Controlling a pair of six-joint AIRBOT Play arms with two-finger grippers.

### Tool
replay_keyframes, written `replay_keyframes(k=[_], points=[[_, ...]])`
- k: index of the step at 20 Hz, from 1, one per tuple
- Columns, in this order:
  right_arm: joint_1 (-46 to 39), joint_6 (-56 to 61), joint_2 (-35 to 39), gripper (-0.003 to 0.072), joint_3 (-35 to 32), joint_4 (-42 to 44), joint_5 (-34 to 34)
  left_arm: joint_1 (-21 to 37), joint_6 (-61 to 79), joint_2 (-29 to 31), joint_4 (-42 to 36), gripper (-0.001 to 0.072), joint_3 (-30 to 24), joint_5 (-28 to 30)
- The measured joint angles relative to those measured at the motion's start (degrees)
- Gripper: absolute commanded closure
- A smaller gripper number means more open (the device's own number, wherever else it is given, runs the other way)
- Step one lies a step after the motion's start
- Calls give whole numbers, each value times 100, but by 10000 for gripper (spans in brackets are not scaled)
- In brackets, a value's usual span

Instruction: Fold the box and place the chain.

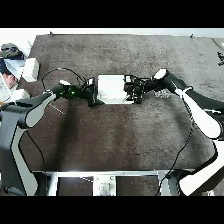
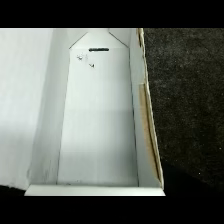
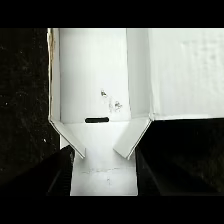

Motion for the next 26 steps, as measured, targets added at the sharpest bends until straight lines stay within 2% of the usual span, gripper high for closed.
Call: replay_keyframes(k=[1,8,22,23,24,26], points=[[13,-13,-7,393,0,42,2,0,0,0,-2,424,0,0],[105,-168,-48,394,0,649,76,4,-2,0,0,424,0,0],[247,-533,-306,373,0,968,-17,7,2,2,0,424,0,-2],[247,-549,-313,327,0,988,-17,7,0,2,0,424,0,-2],[247,-555,-315,75,0,1003,-15,7,2,0,0,424,0,-2],[249,-579,-315,64,2,1025,-13,4,4,2,0,425,0,-2]])
